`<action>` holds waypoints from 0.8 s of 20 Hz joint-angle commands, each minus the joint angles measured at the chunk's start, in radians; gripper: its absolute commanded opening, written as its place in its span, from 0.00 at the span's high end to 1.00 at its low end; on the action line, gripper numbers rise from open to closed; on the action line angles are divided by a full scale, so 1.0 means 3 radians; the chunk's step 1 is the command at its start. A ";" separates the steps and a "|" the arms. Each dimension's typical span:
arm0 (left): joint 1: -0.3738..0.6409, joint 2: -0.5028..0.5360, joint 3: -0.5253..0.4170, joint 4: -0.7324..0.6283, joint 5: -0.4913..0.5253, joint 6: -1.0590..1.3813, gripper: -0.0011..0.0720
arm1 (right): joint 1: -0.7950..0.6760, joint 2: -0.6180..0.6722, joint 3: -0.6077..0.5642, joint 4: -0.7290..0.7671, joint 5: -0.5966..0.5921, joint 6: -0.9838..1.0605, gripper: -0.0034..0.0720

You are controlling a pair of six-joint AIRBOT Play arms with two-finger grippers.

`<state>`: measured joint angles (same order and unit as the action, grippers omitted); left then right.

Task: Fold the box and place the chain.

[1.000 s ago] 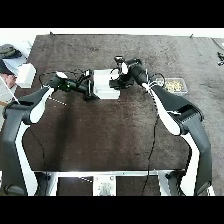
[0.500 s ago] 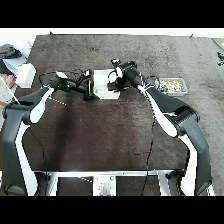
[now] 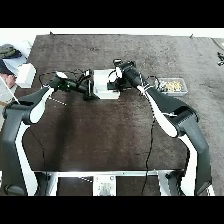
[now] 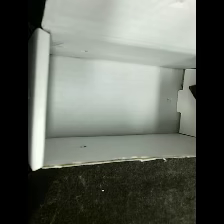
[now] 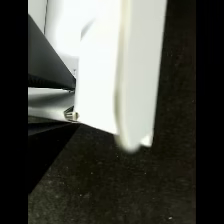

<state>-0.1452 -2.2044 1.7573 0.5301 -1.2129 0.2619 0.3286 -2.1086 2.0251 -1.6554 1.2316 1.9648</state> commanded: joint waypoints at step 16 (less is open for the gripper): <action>0.0001 0.0000 0.0000 0.0000 -0.0006 0.0000 0.68 | -0.0081 -0.0098 0.0106 0.0197 0.0064 0.0136 0.90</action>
<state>-0.1452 -2.2047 1.7576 0.5289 -1.2152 0.2615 0.3023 -2.1380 2.0499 -1.5936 1.2461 2.0155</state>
